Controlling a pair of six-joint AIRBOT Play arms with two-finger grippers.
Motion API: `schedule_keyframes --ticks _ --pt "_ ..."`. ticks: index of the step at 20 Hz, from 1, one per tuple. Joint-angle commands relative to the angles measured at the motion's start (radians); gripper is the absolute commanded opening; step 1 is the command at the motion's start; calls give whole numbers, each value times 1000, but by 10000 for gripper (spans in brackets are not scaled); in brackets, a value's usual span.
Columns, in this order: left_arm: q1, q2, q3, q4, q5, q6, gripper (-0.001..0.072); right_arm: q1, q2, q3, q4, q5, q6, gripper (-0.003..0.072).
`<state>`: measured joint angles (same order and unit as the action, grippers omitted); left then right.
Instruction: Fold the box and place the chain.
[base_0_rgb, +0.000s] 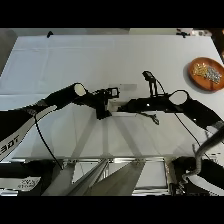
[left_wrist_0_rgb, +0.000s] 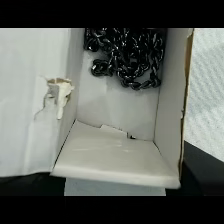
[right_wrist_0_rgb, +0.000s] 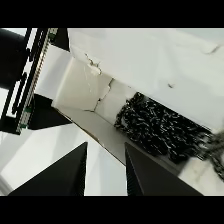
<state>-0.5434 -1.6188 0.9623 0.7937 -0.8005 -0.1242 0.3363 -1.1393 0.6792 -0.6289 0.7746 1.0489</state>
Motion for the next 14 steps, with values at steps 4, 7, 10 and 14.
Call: schedule_keyframes --ticks 4,7,10,14 --pt "0 1 0 0 0 0 212 -315 159 25 -290 377 3 220" --pt "0 1 0 0 0 0 212 -374 162 16 -592 422 111 241" --pt "0 1 0 0 0 0 212 -364 155 -6 -607 340 147 279" --pt "0 1 0 0 0 0 212 -297 104 -7 -674 336 149 277"
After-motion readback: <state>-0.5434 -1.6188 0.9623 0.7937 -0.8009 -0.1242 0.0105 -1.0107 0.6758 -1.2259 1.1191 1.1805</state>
